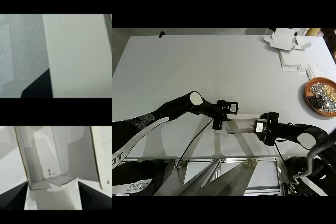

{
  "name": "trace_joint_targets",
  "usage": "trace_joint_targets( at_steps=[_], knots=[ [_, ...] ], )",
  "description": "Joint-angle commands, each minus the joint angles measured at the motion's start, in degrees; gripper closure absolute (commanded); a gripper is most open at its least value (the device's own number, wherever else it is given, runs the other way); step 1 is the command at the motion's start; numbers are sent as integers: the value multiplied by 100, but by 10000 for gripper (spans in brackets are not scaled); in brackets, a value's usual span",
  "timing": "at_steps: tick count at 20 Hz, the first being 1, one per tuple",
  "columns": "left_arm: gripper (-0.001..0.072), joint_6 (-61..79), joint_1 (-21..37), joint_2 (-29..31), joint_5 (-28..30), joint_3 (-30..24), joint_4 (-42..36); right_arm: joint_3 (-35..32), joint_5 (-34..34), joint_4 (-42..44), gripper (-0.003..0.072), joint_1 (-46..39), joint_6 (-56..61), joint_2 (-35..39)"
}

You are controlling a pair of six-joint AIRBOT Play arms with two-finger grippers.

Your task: Fold the box and place the chain.

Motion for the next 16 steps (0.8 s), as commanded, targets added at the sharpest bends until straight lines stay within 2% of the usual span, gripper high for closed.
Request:
trace_joint_targets(
  at_steps=[1, 3, 5, 11, 13, 16],
  knots=[
    [696, 2, 2, 4, 0, 7, 2, 166, 186, 903, -3, -494, -970, -457],
    [696, 2, 2, 4, 0, 7, 2, 240, 402, 944, 1, -756, -1113, -632],
    [696, 2, 4, 4, 2, 7, 0, 240, 634, 1202, 2, -1019, -1738, -748],
    [696, 2, 2, 4, 0, 7, 2, 240, 1040, 2791, 4, -1545, -4142, -1469],
    [696, 2, 2, 4, 2, 7, 2, 240, 1062, 2918, 36, -1547, -4275, -1746],
    [696, 2, 2, 4, 2, 7, 2, 240, 1058, 2977, 36, -1547, -4426, -2164]
  ],
)
